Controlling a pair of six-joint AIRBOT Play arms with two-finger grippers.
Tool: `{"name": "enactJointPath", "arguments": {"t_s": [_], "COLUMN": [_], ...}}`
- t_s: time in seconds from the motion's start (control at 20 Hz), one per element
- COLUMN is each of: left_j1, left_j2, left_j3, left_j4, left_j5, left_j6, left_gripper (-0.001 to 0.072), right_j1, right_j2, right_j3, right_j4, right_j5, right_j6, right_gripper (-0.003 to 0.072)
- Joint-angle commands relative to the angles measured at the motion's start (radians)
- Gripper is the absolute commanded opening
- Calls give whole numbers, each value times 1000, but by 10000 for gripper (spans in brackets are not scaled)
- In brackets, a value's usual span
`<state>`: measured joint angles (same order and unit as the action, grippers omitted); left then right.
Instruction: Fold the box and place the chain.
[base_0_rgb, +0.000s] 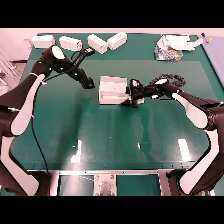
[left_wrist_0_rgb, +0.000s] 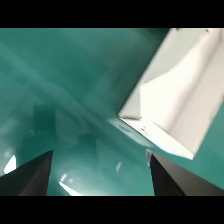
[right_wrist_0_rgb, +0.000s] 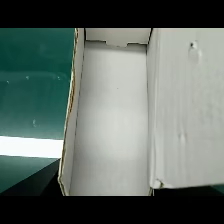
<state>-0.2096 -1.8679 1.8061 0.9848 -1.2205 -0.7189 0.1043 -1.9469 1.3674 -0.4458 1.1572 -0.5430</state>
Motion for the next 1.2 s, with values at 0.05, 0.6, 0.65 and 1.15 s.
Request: {"name": "enactJointPath", "arguments": {"t_s": [0.05,0.6,0.65,1.15], "left_j1": [24,122,122,117], "left_j2": [-4,-56,-69,-133], "left_j3": [-86,-291,-290,-288], "left_j4": [-77,-537,-563,-582], "left_j5": [10,-98,-96,-94], "left_j6": [309,1025,1042,1070], "left_gripper": [720,720,720,720], "right_j1": [0,0,0,0], "right_j2": [0,0,0,0], "right_j3": [0,0,0,0], "right_j4": [0,0,0,0], "right_j5": [0,0,0,0], "right_j6": [0,0,0,0], "right_gripper": [477,477,476,477]}}
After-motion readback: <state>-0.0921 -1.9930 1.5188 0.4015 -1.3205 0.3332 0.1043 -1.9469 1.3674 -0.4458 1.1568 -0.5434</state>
